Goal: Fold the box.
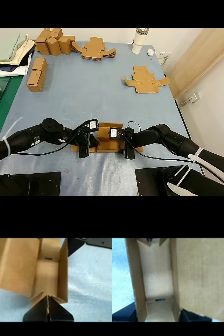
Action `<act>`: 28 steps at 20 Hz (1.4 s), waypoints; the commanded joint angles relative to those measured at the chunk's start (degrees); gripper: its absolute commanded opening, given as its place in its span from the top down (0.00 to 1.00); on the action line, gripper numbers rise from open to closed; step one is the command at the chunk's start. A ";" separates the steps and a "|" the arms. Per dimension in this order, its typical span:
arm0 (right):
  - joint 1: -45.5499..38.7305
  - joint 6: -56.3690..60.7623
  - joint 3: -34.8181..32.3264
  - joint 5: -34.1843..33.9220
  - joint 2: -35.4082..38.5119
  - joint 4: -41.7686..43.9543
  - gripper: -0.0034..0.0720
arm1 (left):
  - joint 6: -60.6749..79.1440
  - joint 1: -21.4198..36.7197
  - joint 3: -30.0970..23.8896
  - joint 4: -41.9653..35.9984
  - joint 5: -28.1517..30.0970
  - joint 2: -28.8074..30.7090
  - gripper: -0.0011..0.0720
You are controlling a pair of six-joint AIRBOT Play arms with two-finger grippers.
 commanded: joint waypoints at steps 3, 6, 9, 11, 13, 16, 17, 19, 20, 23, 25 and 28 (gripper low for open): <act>0.07 -0.07 0.00 0.00 -0.02 -0.07 0.28 | -34.38 0.72 0.11 23.54 0.61 9.46 0.96; 0.07 -0.07 -0.02 -0.02 -0.02 -0.07 0.28 | -59.74 3.56 0.09 32.11 -8.83 18.29 0.96; 0.07 -0.07 -0.02 0.00 -0.02 -0.07 0.28 | -81.94 8.09 -0.76 36.15 -10.93 24.33 0.96; 0.07 -0.07 -0.02 0.00 -0.02 -0.07 0.28 | -94.18 11.87 -2.01 40.26 -10.93 24.37 0.96; 0.07 -0.07 -0.02 0.00 -0.02 -0.07 0.28 | -98.82 14.99 -3.69 40.81 -10.38 22.84 0.96; 0.07 -0.07 -0.02 0.00 -0.02 -0.07 0.28 | -100.06 15.74 -4.57 40.30 -7.48 18.16 0.96; 0.07 -0.07 -0.02 0.00 -0.02 -0.07 0.28 | -100.06 15.74 -4.57 39.60 -6.82 16.02 0.96; 0.07 -0.07 -0.02 0.00 -0.02 -0.07 0.28 | -100.15 15.74 -4.55 39.01 -6.71 12.66 0.97; 0.07 -0.07 -0.02 0.00 -0.02 -0.07 0.28 | -100.35 15.74 -4.55 38.99 -6.69 11.23 0.96; 0.07 -0.07 -0.02 0.00 -0.02 -0.07 0.28 | -99.19 15.72 -4.55 36.54 -6.60 8.92 0.97; 0.07 -0.07 0.00 0.00 -0.02 -0.07 0.28 | -92.98 15.72 -4.52 29.88 -6.43 8.92 0.97; 0.07 -0.07 0.00 0.00 -0.02 -0.07 0.28 | -86.05 15.72 -4.52 21.22 -8.09 8.92 0.97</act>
